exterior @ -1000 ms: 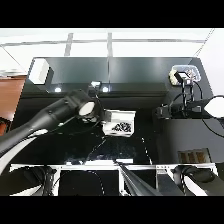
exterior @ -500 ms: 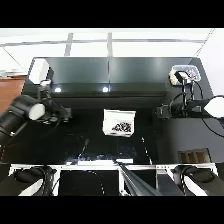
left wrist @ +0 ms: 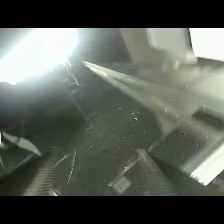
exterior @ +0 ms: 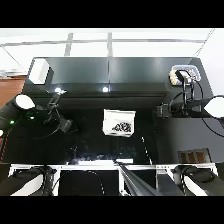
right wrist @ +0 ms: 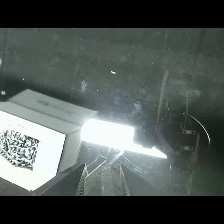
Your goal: Fold the box and place the chain.
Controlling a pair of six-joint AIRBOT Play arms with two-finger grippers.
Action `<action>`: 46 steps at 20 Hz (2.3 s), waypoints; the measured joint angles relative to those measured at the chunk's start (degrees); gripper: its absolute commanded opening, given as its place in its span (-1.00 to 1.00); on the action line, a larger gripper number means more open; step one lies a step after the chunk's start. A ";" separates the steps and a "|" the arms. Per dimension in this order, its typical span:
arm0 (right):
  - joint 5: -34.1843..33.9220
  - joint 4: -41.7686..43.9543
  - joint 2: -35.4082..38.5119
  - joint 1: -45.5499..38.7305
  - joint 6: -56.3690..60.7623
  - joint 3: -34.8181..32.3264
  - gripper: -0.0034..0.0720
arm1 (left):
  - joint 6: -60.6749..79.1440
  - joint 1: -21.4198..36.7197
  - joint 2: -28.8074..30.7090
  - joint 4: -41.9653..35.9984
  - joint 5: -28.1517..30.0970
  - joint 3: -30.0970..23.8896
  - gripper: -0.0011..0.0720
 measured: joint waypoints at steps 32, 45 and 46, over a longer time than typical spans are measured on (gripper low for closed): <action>-1.31 0.04 0.00 0.00 0.63 0.02 -0.20 | 67.38 -17.49 -14.91 -28.37 17.64 0.37 0.98; -2.34 0.02 0.00 0.00 0.63 0.00 -0.20 | 69.51 -20.41 -15.41 -29.86 20.41 0.44 0.98; -2.38 0.02 0.00 0.00 0.63 0.00 -0.20 | 69.66 -20.46 -15.41 -29.90 20.57 0.46 0.98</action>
